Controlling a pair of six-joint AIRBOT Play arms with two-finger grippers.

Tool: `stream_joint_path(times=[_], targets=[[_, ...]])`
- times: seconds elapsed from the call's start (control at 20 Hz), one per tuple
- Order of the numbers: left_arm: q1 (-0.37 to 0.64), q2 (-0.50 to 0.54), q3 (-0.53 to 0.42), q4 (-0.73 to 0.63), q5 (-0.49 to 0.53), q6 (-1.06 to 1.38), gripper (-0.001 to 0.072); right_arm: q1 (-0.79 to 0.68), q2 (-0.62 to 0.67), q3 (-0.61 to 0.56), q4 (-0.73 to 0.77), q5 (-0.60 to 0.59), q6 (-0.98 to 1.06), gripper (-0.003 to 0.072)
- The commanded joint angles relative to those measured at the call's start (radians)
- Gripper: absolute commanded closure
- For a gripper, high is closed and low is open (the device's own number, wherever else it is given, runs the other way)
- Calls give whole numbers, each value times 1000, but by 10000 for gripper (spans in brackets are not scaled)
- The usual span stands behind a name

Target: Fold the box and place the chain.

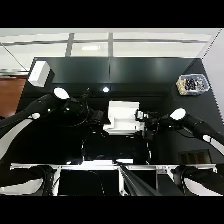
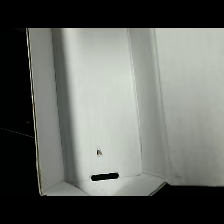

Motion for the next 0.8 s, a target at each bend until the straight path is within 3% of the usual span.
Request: stream_joint_path(times=[0.0, 0.05, 0.1, 0.35, 0.65, 0.75], targets=[[-76, 0, 37, 68, 46, -116, 77, 0, 0, -1, 0, -1, 0, 442], [-85, -1, 43, 73, 50, -132, 196, 0, 0, -1, 0, -1, 0, 442], [-89, 0, 47, 75, 52, -145, 231, 0, 0, -1, 1, -1, 0, 442], [-114, 4, 48, 90, 90, -218, 231, 0, 0, -1, 0, -1, 0, 442], [-188, 4, 58, 221, 193, -404, 231, 0, 0, -1, 0, -1, 0, 441], [-225, 3, 85, 329, 207, -502, 231, 0, 0, -1, 0, -1, 0, 442]])
